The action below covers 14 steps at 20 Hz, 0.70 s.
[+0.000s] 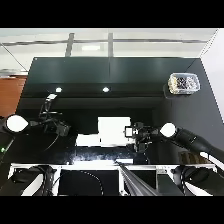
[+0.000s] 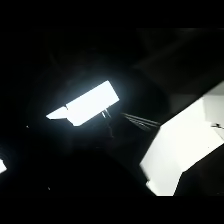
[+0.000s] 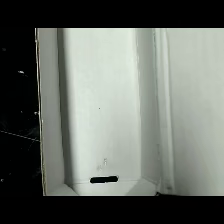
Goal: Fold the box and place the chain.
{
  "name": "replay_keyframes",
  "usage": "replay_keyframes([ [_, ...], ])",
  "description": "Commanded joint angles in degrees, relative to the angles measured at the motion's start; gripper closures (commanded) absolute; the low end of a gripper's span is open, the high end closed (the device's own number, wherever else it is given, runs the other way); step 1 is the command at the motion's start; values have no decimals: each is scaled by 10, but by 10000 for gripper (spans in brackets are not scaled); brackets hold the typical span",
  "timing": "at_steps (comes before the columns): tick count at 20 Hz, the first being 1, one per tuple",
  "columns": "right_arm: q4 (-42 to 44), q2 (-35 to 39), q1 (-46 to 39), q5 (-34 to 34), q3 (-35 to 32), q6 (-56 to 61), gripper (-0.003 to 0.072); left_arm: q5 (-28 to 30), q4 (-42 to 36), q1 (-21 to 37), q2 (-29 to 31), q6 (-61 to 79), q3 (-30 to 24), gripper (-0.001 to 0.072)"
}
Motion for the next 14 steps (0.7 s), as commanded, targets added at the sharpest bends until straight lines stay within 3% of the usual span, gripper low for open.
replay_keyframes([
  [1,1,0,0,-6,0,3,486,-45,16,83,-2,-168,-31,683],
  [3,1,0,0,-6,0,3,486,-82,0,94,-29,-210,-51,683],
  [6,1,0,0,-6,0,3,486,-91,-134,94,-88,-138,-87,681],
  [10,1,0,0,-6,0,3,486,-68,-272,94,-161,-2,-101,684],
  [14,1,0,0,-6,0,3,486,-44,-337,59,-185,54,-99,683],
])
